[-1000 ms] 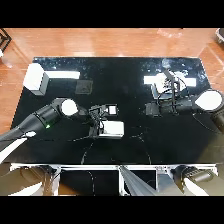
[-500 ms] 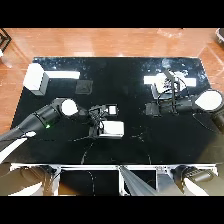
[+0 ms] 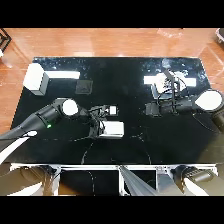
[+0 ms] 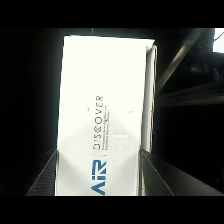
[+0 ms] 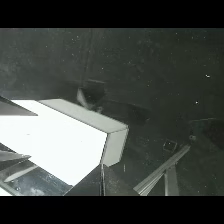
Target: Fold the box and place the chain.
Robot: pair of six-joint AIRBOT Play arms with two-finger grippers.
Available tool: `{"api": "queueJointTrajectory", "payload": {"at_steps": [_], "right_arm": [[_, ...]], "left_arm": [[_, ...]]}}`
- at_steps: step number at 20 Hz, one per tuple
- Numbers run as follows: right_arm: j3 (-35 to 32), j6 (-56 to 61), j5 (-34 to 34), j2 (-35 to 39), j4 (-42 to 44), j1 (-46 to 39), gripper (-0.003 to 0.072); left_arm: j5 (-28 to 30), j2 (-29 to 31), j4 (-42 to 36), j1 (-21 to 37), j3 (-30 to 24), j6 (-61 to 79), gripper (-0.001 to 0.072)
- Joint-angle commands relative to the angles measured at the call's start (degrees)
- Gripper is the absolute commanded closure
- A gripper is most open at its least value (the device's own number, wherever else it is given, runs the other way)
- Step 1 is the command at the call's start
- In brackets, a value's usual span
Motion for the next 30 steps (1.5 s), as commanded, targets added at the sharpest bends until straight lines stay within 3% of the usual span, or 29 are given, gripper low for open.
{"api": "queueJointTrajectory", "payload": {"at_steps": [1,5,7,8,9,10,11,16,20,23,27,30], "right_arm": [[0.0,0.0,0.0,0.0,0.0,0.0,0.0666],[0.0,0.0,0.0,0.0,-0.2,0.0,0.0666],[0.0,0.0,0.0,0.0,-0.3,0.0,0.0666],[0.0,0.0,0.0,0.0,-0.3,0.0,0.0666],[0.0,0.0,0.0,0.0,-0.3,0.0,0.0666],[0.0,0.0,0.0,0.0,-0.3,0.0,0.0666],[0.0,0.0,0.0,0.0,-0.3,0.0,0.0666],[0.0,0.0,0.0,0.0,-0.2,0.0,0.0667],[0.0,-0.1,0.0,0.0,-0.4,0.0,0.0667],[0.0,-0.7,0.0,0.0,-0.5,0.0,0.0667],[0.0,-0.7,-0.4,0.0,-1.8,0.0,0.0667],[0.0,-0.7,-0.5,0.0,-1.8,0.0,0.0667]], "left_arm": [[0.4,-1.0,0.0,0.0,0.0,0.0,0.0077],[0.3,-2.8,0.0,-0.4,0.0,0.0,0.008],[0.2,-2.9,0.3,-0.8,0.0,-0.5,0.0157],[0.0,-2.8,1.0,-1.0,0.2,-1.9,0.0261],[-1.1,-2.7,3.1,-1.0,0.8,-4.3,0.041],[-3.9,-2.4,5.7,-1.0,2.2,-7.4,0.0603],[-7.4,-2.3,8.5,-0.9,4.1,-12.0,0.0687],[-21.9,2.6,20.5,2.1,10.4,-32.0,0.0688],[-32.8,10.7,21.1,16.9,10.0,-34.8,0.0688],[-33.9,14.9,21.3,36.6,9.4,-36.0,0.0688],[-22.6,12.1,16.6,61.6,9.0,-37.3,0.0687],[-15.5,5.7,15.7,70.6,9.5,-36.3,0.0687]]}}
